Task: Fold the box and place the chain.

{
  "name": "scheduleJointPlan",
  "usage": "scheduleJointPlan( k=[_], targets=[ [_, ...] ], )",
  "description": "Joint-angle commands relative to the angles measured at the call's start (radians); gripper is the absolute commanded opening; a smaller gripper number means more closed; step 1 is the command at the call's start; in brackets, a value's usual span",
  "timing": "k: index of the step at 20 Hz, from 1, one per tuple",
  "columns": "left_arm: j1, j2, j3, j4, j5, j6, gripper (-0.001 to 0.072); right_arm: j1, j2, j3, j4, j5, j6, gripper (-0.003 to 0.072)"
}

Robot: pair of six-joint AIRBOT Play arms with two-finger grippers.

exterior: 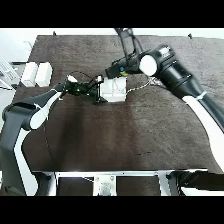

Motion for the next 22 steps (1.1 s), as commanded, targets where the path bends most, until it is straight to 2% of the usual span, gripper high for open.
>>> scheduleJointPlan(
  k=[1, 5, 6, 7, 8, 12, 14, 17, 20, 22],
  targets=[
    [0.001, 0.0, 0.0, 0.0, 0.001, 0.0, 0.0415, -0.001, -0.074, -0.093, 0.05, -0.137, 0.0, 0.0011],
    [0.001, 0.0, 0.0, 0.0, 0.001, 0.0, 0.0415, -0.035, -0.174, -0.227, 0.051, -0.27, 0.001, 0.001],
    [0.001, 0.0, 0.0, 0.0, 0.0, 0.0, 0.0415, -0.044, -0.195, -0.24, 0.06, -0.274, 0.001, 0.0011],
    [0.001, 0.0, 0.0, 0.0, 0.001, 0.0, 0.0415, -0.054, -0.213, -0.24, 0.073, -0.27, 0.002, 0.006],
    [0.001, 0.0, 0.0, 0.0, 0.0, 0.0, 0.0415, -0.065, -0.216, -0.24, 0.08, -0.274, 0.006, 0.0301],
    [0.001, 0.0, 0.0, 0.0, 0.0, 0.0, 0.0415, -0.112, -0.168, -0.218, 0.079, -0.249, 0.007, 0.0309],
    [0.001, 0.0, 0.0, 0.0, 0.001, 0.0, 0.0415, -0.146, -0.101, -0.219, 0.05, -0.188, 0.007, 0.0309],
    [0.001, 0.0, 0.0, 0.0, 0.001, 0.0, 0.0415, -0.238, -0.016, -0.24, -0.027, -0.092, 0.008, 0.0309],
    [0.001, 0.0, 0.0, 0.0, 0.001, 0.001, 0.0415, -0.359, -0.002, -0.296, -0.017, -0.092, 0.056, 0.0316],
    [0.001, 0.0, 0.0, 0.0, 0.002, 0.0, 0.0415, -0.422, -0.018, -0.348, 0.007, -0.177, 0.116, 0.0544]
  ],
)
